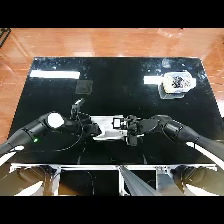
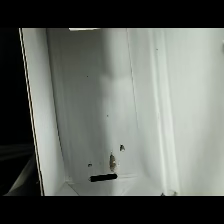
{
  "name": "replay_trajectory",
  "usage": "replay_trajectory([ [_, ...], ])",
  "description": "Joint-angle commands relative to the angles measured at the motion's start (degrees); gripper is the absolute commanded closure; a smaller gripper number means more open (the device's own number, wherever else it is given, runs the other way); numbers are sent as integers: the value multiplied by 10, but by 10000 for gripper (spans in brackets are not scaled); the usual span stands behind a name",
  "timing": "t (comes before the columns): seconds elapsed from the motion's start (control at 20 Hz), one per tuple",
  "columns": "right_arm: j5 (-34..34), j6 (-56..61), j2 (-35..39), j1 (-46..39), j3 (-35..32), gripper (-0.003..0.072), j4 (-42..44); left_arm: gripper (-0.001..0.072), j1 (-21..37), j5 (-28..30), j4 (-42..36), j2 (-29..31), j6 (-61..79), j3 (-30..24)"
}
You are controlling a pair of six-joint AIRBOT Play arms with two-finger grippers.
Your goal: Fold the box and place the chain.
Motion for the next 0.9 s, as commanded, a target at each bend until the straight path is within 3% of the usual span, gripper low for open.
replay_trajectory([
  [0.0,0,-1,0,1,0,387,-1,156,-22,26,32,0,-54,1],
  [0.25,1,-1,0,1,0,387,0,158,-71,52,126,0,-164,2],
  [0.4,1,-1,0,1,0,387,0,158,-115,45,252,-1,-281,23],
  [0.55,1,-1,0,1,0,387,3,158,-149,-19,382,-13,-385,65],
  [0.65,0,-1,0,1,0,387,5,158,-155,-61,399,-24,-394,87],
  [0.85,0,-1,0,1,0,387,5,158,-155,-72,399,-26,-427,96],
])
